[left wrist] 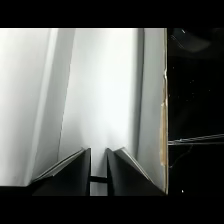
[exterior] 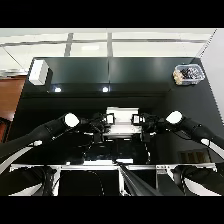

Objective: Fold the box and place the chain.

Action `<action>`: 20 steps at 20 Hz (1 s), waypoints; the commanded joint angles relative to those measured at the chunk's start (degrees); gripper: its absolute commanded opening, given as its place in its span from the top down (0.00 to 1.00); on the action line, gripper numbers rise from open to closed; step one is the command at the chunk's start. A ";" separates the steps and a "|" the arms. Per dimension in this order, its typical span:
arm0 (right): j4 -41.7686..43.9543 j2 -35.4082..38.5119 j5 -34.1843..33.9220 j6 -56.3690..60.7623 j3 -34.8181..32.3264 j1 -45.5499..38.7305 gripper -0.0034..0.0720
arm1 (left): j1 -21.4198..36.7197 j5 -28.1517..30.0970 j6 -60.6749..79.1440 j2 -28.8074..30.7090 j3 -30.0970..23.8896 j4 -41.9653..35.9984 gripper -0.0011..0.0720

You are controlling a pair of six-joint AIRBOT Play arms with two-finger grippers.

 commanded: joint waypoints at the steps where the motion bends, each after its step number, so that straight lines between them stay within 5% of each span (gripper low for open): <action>1: 0.02 0.00 -0.02 0.02 0.00 0.04 0.64 | -0.07 -0.11 -0.07 -0.61 0.13 -3.45 0.84; 14: 0.02 0.00 -0.02 0.02 0.00 0.04 0.64 | -0.09 -1.16 0.20 -1.09 0.11 -3.82 0.81; 19: 0.02 0.00 -0.02 0.02 0.00 0.04 0.64 | -0.09 -1.16 0.17 -1.11 0.11 -3.82 0.52; 20: 0.02 0.00 -0.02 0.00 0.00 0.04 0.64 | -0.09 -1.16 0.17 -1.11 0.11 -3.80 0.76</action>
